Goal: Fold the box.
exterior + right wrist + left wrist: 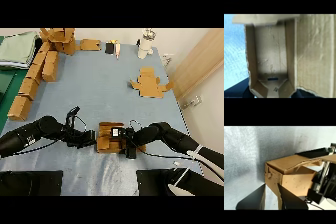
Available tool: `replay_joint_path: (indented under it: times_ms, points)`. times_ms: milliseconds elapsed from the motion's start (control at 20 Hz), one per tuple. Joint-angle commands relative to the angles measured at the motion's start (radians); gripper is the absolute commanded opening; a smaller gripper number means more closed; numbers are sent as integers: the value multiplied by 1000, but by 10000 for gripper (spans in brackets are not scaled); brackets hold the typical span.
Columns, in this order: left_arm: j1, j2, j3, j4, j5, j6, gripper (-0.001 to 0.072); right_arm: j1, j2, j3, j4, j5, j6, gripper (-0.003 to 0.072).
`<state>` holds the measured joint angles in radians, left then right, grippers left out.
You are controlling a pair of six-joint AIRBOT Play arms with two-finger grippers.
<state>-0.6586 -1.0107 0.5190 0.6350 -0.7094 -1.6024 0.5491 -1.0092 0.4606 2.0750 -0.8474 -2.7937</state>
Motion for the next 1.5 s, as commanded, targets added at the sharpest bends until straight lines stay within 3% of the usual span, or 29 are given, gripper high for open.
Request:
replay_joint_path:
  times_ms: [0,300,400,650,700,750,1050,1250,1350,1450]
  points:
    - [-1,1,7,0,-5,-6,219,1,0,-1,0,0,0,525]
    - [-1,1,37,0,-16,-2,221,1,0,-1,0,0,0,524]
    - [-8,1,37,0,-15,-2,299,1,0,-1,0,0,0,524]
    - [-42,-30,37,-2,0,13,305,1,0,-1,0,0,0,525]
    - [-47,-37,37,-7,3,16,439,1,0,-1,0,0,0,525]
    - [-46,-39,37,-24,3,16,523,1,0,-1,0,0,0,524]
    - [-45,-42,37,-63,66,16,520,1,0,-1,0,0,0,525]
    - [-64,-50,38,6,63,-31,519,1,0,-1,0,0,0,524]
    - [-95,-50,59,91,65,-126,518,1,0,-1,0,0,0,525]
    - [-143,-50,103,275,46,-312,518,1,0,-1,0,0,0,524]
